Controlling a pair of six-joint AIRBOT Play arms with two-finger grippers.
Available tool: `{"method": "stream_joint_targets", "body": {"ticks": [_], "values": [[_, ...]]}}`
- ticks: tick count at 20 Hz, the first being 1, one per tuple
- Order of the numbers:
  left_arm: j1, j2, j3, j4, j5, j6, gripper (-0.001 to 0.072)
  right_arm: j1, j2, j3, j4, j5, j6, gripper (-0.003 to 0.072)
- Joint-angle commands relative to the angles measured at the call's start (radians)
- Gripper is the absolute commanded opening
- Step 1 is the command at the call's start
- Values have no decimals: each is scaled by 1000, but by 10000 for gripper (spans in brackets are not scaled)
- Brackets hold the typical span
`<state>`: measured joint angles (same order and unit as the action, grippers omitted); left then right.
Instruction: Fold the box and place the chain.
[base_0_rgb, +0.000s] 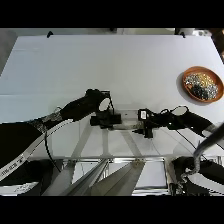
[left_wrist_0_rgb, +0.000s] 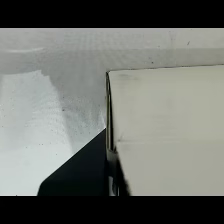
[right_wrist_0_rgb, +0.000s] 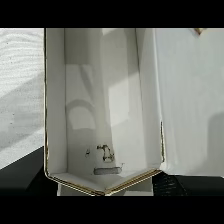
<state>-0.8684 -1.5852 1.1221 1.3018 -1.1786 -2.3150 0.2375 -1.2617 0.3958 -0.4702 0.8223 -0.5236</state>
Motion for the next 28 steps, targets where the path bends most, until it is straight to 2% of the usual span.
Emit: {"method": "stream_joint_targets", "body": {"ticks": [1, 6, 7, 9, 11, 14, 21, 22, 24, 28], "values": [[-12, -20, -2, -3, 13, 4, 15, 0, 0, 0, -1, 1, 0, 408], [-12, -20, -2, -3, 26, 4, 17, 0, 0, 0, -1, 1, 0, 408], [-12, -19, -2, -2, 27, 4, 54, 0, 0, 0, -1, 1, 0, 408], [-12, -20, -2, -1, 26, 5, 180, 0, 1, 0, -1, 2, 0, 408], [-12, -19, -2, 0, 29, 5, 169, 0, 1, 0, -1, 2, 0, 408], [-13, -20, -2, 0, 31, 5, 4, 0, 2, 0, 0, 2, 0, 408], [-12, -18, -2, -8, 38, 22, 18, 0, 2, 0, 0, 2, 0, 408], [-12, -14, -2, -13, 38, 37, 76, 0, 2, 1, 0, 1, 0, 408], [-11, 5, -2, -14, 38, 75, 287, 0, 2, 1, -1, 2, 0, 408], [4, 62, -2, -6, 41, 84, 299, 0, 2, 0, -1, 2, 0, 408]]}}
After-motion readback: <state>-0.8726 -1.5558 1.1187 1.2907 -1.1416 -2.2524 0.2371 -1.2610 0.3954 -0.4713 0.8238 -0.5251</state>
